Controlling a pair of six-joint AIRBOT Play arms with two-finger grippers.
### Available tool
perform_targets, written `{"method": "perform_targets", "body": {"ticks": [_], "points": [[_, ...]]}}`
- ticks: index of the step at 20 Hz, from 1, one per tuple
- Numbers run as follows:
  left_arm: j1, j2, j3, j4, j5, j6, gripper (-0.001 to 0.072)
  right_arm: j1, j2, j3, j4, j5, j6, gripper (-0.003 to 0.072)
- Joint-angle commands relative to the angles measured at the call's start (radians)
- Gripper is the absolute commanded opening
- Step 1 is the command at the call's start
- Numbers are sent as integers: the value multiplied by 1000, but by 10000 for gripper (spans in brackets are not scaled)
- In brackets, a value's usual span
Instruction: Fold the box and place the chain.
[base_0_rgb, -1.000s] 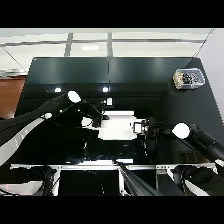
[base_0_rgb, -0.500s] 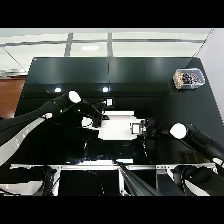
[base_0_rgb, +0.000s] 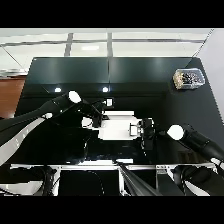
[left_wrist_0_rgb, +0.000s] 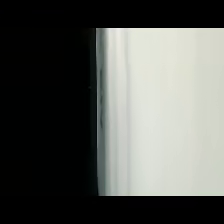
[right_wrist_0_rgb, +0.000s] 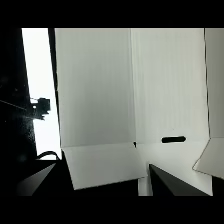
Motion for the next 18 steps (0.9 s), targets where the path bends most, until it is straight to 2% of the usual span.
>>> {"method": "perform_targets", "body": {"ticks": [1, 5, 8, 12, 16, 18], "points": [[1, 0, 1, 0, 1, 0, 28, 10, -16, 0, 85, -32, -50, 707], [1, 0, 1, 0, 2, 0, 27, 20, -15, 5, 209, -136, -50, 707], [1, 0, 1, 0, 2, 0, 28, -2, -16, 52, 149, -110, -75, 707], [1, 0, 1, 0, 2, 0, 28, -107, -16, 93, 164, -50, -126, 707], [1, 0, 1, 0, 2, 1, 28, -152, -39, 95, 405, -43, -341, 707], [1, 0, 2, 0, 2, 1, 28, -167, -72, 95, 422, -38, -369, 707]]}}
